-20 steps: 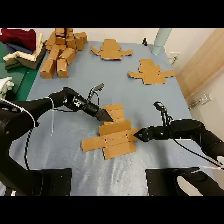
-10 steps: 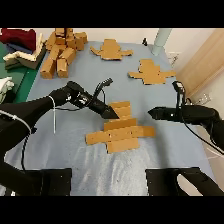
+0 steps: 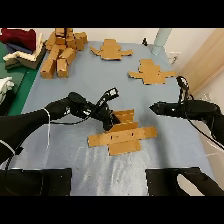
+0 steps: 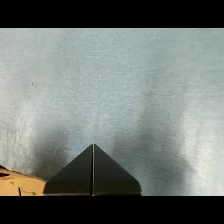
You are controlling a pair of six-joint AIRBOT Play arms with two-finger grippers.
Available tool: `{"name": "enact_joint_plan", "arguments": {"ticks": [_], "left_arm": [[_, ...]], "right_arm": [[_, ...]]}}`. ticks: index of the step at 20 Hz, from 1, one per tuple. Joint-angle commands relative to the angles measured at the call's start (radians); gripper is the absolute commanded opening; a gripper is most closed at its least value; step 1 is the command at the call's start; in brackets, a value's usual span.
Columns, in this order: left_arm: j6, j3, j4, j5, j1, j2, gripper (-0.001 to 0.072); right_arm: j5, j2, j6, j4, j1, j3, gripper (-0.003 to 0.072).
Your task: Fold the box.
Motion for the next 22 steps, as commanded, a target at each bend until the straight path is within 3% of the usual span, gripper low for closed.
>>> {"name": "enact_joint_plan", "arguments": {"ticks": [1,22], "left_arm": [[0.047,-0.015,0.027,0.026,-0.007,-0.009,0.0014],[0.032,-0.016,0.083,-0.046,-0.009,-0.010,0.0014]], "right_arm": [[0.004,-0.017,0.004,0.014,0.000,0.002,0.0006],[-0.008,-0.017,0.004,0.022,0.006,0.002,0.0005]]}}
